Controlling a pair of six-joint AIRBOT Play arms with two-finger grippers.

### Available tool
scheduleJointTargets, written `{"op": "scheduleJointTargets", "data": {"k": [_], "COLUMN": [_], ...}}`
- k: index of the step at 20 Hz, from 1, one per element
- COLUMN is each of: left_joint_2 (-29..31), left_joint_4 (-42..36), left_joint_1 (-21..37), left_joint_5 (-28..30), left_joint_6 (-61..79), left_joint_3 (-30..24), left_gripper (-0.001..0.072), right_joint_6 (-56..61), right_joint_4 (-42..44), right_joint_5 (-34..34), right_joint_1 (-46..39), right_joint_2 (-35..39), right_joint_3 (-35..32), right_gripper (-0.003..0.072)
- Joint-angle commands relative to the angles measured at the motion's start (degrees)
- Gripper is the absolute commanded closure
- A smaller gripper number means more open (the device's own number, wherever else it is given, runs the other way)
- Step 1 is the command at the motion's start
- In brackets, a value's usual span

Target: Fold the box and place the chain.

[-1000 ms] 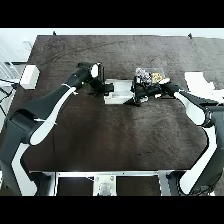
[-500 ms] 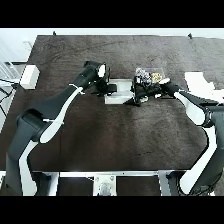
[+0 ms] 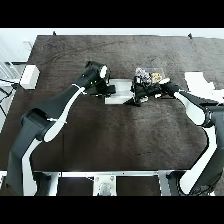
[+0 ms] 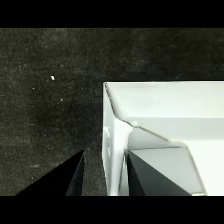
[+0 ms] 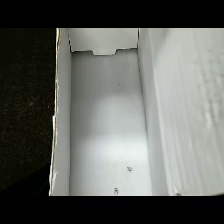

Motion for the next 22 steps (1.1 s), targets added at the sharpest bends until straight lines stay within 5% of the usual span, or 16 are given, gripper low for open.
{"op": "scheduleJointTargets", "data": {"k": [1, 15, 20, 21, 22], "left_joint_2": [-0.5, -1.3, -3.9, -3.9, -4.1], "left_joint_4": [0.7, 1.4, 1.7, 2.2, 2.5], "left_joint_1": [0.0, 0.0, 0.0, 0.0, 0.0], "left_joint_5": [0.5, 5.9, 1.1, 0.5, 0.0], "left_joint_6": [-0.3, 1.8, 1.9, 1.9, 2.0], "left_joint_3": [0.2, 0.2, 3.8, 3.8, 3.8], "left_gripper": [0.0398, 0.0399, 0.0399, 0.0410, 0.0559], "right_joint_6": [0.0, 0.0, 0.0, 0.0, 0.0], "right_joint_4": [0.0, 0.0, 0.0, 0.0, 0.0], "right_joint_5": [0.0, 0.0, 0.0, 0.0, 0.0], "right_joint_1": [0.1, 0.1, 0.1, 0.1, 0.1], "right_joint_2": [0.0, 0.0, 0.0, 0.0, 0.0], "right_joint_3": [0.0, 0.0, 0.0, 0.0, 0.0], "right_gripper": [0.0251, 0.0251, 0.0251, 0.0251, 0.0251]}}
